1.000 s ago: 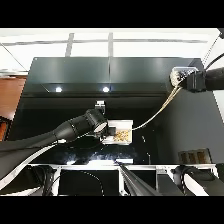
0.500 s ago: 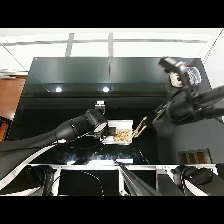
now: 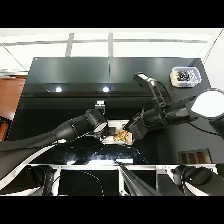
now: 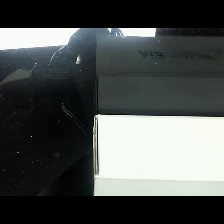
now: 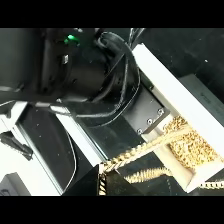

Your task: Fold the box and place the chain.

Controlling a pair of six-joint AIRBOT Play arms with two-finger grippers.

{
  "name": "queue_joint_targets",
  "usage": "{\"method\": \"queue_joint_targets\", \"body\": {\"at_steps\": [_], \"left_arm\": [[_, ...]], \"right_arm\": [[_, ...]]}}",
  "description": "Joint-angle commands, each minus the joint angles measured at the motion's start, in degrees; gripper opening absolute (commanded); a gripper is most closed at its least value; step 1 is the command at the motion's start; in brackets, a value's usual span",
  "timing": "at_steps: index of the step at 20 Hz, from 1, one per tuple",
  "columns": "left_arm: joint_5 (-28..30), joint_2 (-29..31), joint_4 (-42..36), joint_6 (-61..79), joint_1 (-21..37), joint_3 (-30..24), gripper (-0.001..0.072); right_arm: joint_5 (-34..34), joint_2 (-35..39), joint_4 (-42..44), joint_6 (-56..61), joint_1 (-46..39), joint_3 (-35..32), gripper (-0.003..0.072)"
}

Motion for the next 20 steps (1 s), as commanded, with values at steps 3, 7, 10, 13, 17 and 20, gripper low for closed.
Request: {"method": "queue_joint_targets", "body": {"at_steps": [3,7,10,13,17,20], "left_arm": [[0.0,0.02,0.0,0.0,0.0,0.02,0.0031],[0.0,0.02,0.0,0.0,0.0,0.02,0.0031],[0.0,0.02,0.0,-0.02,0.0,0.02,0.0031],[-0.02,0.02,0.0,0.0,0.0,0.02,0.0031],[0.0,0.02,0.0,0.0,0.0,0.02,0.0031],[0.02,0.02,0.0,-0.02,0.0,0.02,0.0031]], "right_arm": [[1.46,-1.36,-5.51,-0.26,0.44,-0.39,0.0038],[0.48,-1.55,-6.01,-0.33,0.46,-0.39,0.0038],[0.46,-2.01,-8.46,-0.92,0.44,-0.39,0.0038],[2.62,-2.03,-11.13,-0.98,-0.57,-0.39,0.0037],[11.28,-0.2,-7.67,-5.51,-8.5,-0.09,0.0037],[15.85,2.34,-7.13,-7.5,-16.35,-0.09,0.0037]]}}
